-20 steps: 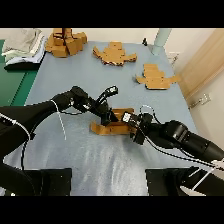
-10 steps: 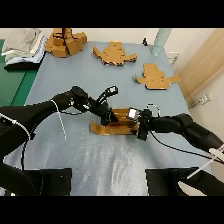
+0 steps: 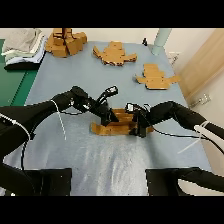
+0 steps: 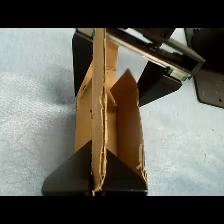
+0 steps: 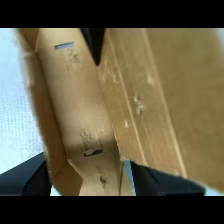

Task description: Fold the box.

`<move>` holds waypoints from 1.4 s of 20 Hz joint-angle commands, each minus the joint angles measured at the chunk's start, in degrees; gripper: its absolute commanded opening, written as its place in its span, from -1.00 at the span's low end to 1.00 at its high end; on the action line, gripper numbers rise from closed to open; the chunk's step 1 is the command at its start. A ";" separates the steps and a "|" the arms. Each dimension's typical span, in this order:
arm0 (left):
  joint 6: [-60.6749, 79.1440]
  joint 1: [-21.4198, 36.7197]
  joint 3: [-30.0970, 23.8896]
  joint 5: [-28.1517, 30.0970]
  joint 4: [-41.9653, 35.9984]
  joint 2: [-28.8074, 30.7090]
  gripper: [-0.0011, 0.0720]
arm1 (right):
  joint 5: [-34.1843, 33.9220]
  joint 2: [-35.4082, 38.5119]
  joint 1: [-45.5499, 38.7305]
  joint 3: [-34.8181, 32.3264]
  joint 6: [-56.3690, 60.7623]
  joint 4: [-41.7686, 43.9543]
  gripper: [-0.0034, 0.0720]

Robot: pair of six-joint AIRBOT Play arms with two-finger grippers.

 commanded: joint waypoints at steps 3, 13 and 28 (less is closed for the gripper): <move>0.00 -0.02 0.00 0.04 0.00 -0.04 -0.93 | -2.34 -2.84 -0.57 0.52 -2.49 2.89 1.00; 0.00 -0.02 0.00 0.04 0.00 -0.04 -0.93 | -3.93 -2.32 0.09 0.52 -2.43 2.60 1.00; 0.00 -0.02 0.00 0.02 -0.02 -0.04 -0.93 | -2.14 -2.49 0.74 0.00 -3.48 -1.66 0.59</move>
